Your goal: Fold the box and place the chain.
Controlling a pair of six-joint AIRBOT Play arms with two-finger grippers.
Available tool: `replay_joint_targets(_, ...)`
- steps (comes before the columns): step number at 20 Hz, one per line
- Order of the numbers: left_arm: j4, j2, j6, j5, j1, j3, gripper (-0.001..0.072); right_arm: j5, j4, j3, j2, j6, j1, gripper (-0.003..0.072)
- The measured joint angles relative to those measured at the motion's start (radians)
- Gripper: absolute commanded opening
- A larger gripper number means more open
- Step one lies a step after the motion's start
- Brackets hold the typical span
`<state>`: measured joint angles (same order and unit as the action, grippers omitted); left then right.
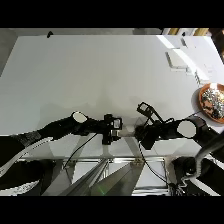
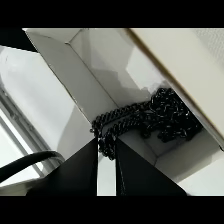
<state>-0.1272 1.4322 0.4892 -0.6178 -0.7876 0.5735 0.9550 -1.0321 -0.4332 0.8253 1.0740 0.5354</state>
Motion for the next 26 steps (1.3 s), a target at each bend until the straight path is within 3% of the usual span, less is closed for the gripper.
replay_joint_targets(7,0.0,0.0,0.0,0.0,0.0,0.0,0.0273,0.032,-0.088,-0.009,-0.095,0.027,-0.012,0.0019)
replay_joint_targets(12,0.0,0.0,0.0,0.0,0.0,0.0,0.0273,0.146,-0.227,-0.08,-0.224,0.042,-0.108,0.0019)
replay_joint_targets(16,0.0,0.0,0.0,0.0,0.0,0.0,0.0273,0.228,-0.274,-0.166,-0.272,-0.067,-0.18,0.0019)
replay_joint_targets(26,0.0,0.0,0.0,0.0,0.0,0.0,0.0273,0.326,-0.032,-0.247,-0.237,-0.435,-0.208,0.0019)
